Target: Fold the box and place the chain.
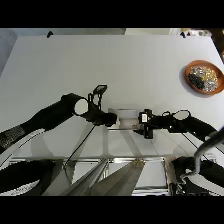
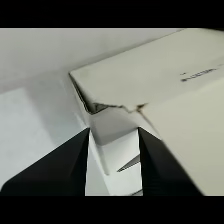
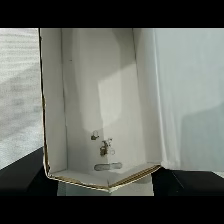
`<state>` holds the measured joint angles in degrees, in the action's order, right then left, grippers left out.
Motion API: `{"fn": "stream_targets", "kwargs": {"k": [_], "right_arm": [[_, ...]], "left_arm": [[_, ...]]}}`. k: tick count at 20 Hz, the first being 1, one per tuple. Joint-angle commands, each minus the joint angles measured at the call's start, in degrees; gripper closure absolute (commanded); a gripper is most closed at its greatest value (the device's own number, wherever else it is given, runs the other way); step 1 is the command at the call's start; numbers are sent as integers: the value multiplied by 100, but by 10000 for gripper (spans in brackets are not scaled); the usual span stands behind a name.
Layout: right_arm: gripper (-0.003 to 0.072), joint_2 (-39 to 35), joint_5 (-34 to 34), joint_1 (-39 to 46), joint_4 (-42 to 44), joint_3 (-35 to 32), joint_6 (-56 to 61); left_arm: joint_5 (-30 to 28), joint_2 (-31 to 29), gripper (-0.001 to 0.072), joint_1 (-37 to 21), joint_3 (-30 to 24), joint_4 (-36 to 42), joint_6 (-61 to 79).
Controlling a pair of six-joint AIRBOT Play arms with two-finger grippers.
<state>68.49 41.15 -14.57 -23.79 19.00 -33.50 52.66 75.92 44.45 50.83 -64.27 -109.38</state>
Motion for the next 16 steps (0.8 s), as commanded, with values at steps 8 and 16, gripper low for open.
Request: {"fn": "stream_targets", "kwargs": {"k": [8, 16], "right_arm": [[346, -4, 0, 0, 0, -2, 2], [346, -4, 0, 0, 2, -2, 2]], "left_arm": [[931, 726, 364, 289, 988, -435, -820], [1027, 1016, 365, 350, 1056, -981, -2426]]}}
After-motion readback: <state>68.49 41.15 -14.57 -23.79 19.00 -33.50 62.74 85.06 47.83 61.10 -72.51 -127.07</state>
